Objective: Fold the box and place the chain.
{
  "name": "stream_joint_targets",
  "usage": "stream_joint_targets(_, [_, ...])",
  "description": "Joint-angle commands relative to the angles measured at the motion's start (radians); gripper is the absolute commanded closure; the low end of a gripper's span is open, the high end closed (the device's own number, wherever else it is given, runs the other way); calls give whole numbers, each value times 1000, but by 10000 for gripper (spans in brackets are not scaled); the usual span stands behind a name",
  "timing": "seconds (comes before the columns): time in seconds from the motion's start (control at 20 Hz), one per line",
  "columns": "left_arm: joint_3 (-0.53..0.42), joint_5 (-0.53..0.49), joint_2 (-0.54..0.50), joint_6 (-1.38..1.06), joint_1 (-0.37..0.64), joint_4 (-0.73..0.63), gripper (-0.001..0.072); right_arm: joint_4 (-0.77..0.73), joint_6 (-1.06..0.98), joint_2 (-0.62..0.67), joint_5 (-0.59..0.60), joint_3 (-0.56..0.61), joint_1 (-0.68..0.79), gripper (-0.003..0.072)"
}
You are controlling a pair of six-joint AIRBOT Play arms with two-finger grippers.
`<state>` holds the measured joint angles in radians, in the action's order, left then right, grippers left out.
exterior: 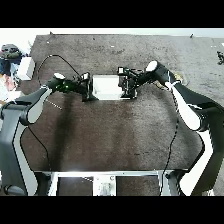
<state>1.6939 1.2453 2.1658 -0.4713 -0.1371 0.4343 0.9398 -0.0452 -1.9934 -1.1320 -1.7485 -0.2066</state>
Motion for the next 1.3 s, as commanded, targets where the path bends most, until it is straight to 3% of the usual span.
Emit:
stream_joint_targets(0.0, [0, 0, 0, 0, 0, 0, 422, -36, 0, -2, 8, 0, -7, -15])
stream_joint_targets(0.1, [0, 0, 0, 0, 0, 0, 422, -35, 0, -2, 5, 0, -12, -14])
stream_joint_targets(0.15, [0, 0, 0, 0, 0, 0, 422, -35, 0, -2, 3, 0, -14, 89])
stream_joint_targets(0.2, [0, 0, 0, 0, 0, 0, 422, -35, -1, -2, 3, 0, -17, 239])
stream_joint_targets(0.25, [0, 0, 0, 0, 0, 0, 422, -35, 0, -2, 3, 0, -19, 277])
stream_joint_targets(0.35, [0, 0, 0, 0, 0, 0, 422, -36, 0, -2, 4, 0, -23, 279])
stream_joint_targets(0.45, [0, 0, 0, 0, 0, 0, 422, -36, -1, -2, 3, 0, -26, 488])
stream_joint_targets(0.9, [0, 0, 0, 0, 0, 0, 422, -39, 0, -2, 50, 0, -66, 481])
stream_joint_targets(1.0, [0, 0, 0, 0, 0, 0, 422, -39, -1, -2, 48, 0, -66, 343])
stream_joint_targets(1.05, [0, 0, 0, 0, 0, 0, 422, -39, 0, -2, 49, 0, -66, 320])
stream_joint_targets(1.25, [0, 0, 0, 0, 0, 0, 422, -40, 0, -2, 46, 0, -68, 319])
